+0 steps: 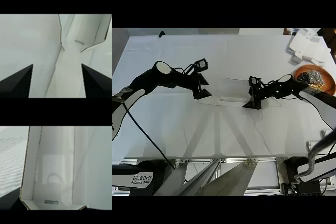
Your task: Fold the box and place the chain.
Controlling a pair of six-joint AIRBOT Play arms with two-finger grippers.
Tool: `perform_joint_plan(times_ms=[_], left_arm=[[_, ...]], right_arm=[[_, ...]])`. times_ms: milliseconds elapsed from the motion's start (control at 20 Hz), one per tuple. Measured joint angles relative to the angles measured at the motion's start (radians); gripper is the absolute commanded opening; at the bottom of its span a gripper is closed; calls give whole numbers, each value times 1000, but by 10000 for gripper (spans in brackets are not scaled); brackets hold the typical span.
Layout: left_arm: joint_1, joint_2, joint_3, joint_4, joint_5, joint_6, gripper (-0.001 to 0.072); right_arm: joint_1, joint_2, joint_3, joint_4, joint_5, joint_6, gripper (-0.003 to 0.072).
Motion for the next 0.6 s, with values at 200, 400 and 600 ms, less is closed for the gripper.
perform_joint_plan(times_ms=[200, 400, 600], left_arm=[[-5, -62, 0, -10, 31, 150, 655], [-14, -91, 0, -75, 37, 342, 655], [-18, -101, 0, -165, -26, 478, 640]], right_arm=[[0, 0, 0, 0, 0, 0, 591], [0, 0, 0, 0, 0, 0, 591], [0, 0, 0, 0, 0, 0, 591]])
